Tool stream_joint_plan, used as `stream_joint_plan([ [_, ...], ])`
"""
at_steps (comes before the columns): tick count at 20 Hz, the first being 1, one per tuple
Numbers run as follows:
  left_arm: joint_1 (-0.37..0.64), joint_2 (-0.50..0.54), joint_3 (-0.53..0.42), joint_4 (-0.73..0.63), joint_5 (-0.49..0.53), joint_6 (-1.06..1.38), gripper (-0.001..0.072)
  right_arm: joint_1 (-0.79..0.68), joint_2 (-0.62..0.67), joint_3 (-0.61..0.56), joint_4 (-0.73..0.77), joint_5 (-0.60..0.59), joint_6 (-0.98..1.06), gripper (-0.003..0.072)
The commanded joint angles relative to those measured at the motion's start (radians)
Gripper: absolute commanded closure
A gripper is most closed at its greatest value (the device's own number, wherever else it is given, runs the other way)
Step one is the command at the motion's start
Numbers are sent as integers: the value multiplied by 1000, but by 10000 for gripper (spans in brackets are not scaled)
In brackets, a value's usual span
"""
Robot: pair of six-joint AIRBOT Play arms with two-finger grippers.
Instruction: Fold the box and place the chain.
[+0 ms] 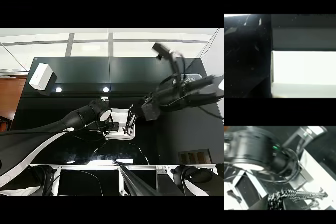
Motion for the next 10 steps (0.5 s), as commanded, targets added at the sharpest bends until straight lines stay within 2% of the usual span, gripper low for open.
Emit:
stream_joint_plan([
  [1, 0, 0, 0, 0, 0, 0, 684, 2, -1, -141, 34, -142, 7, 685],
  [7, 0, 0, 0, 0, 0, 0, 685, 12, -43, -323, 16, -243, 28, 684],
  [10, 0, 0, 0, 0, -1, 0, 684, 63, -85, -343, 19, -306, 32, 677],
])
